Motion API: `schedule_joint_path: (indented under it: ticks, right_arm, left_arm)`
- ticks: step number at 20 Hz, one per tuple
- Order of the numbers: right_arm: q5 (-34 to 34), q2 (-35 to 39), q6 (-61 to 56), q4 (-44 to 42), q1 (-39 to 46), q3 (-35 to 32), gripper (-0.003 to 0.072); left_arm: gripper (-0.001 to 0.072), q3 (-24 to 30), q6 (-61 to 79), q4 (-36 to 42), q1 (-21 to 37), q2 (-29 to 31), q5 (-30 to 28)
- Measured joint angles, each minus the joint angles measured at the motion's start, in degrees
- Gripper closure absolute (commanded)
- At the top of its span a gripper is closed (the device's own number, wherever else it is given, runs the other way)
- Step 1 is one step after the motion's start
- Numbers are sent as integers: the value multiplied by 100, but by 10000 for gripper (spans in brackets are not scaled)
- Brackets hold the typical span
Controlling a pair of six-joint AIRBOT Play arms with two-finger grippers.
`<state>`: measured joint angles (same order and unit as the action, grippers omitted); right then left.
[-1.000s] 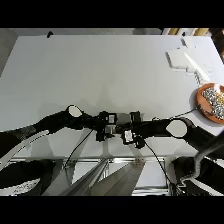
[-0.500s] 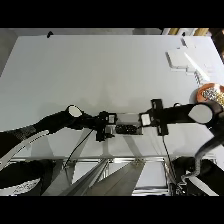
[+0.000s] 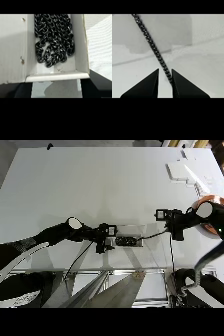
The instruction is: Fold the box and place the chain.
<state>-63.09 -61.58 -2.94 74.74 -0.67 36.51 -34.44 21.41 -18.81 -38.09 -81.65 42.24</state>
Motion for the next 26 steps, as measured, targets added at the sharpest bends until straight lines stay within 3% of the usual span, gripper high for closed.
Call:
schedule_joint_path:
  ticks: [13,17,18,22,26]
  right_arm:
    - [256,-758,564,31,-280,-4,540]
    - [273,-780,588,20,-289,-35,609]
    - [280,-785,599,31,-289,-72,671]
    - [85,-686,579,37,-291,-184,671]
    - [-251,42,479,26,-291,-210,671]
  left_arm:
    - [438,0,0,0,0,0,0]
    - [438,0,2,0,0,0,0]
    - [438,0,0,0,0,0,0]
    - [438,0,0,0,0,0,0]
    - [438,0,2,0,0,0,0]
